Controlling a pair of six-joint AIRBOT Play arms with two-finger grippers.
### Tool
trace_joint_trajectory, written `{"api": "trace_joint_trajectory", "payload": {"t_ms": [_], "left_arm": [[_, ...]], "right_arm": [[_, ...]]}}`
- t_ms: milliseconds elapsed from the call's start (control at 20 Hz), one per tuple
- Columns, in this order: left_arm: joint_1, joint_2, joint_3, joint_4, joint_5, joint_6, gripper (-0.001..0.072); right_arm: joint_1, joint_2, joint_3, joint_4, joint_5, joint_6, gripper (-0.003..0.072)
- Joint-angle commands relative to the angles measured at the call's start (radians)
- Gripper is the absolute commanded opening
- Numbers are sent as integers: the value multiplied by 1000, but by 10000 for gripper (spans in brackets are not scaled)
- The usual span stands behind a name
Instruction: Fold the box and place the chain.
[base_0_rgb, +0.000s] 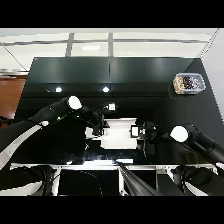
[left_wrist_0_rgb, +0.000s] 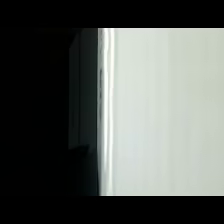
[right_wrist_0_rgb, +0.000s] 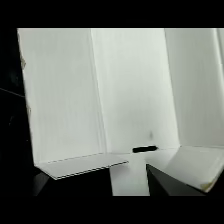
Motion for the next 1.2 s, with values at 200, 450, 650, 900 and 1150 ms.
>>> {"api": "trace_joint_trajectory", "payload": {"t_ms": [200,450,650,900,1150], "left_arm": [[0,0,0,0,0,0,26],[0,0,0,-1,-1,0,26],[0,0,0,0,-1,0,26],[0,0,0,0,-3,0,26],[0,0,0,0,-24,0,26]], "right_arm": [[103,-5,-37,53,-44,6,632],[115,-5,-36,51,-201,39,632],[115,-4,-22,51,-188,39,632],[77,-2,56,-38,-74,40,632],[58,-2,74,-56,200,63,631]]}}
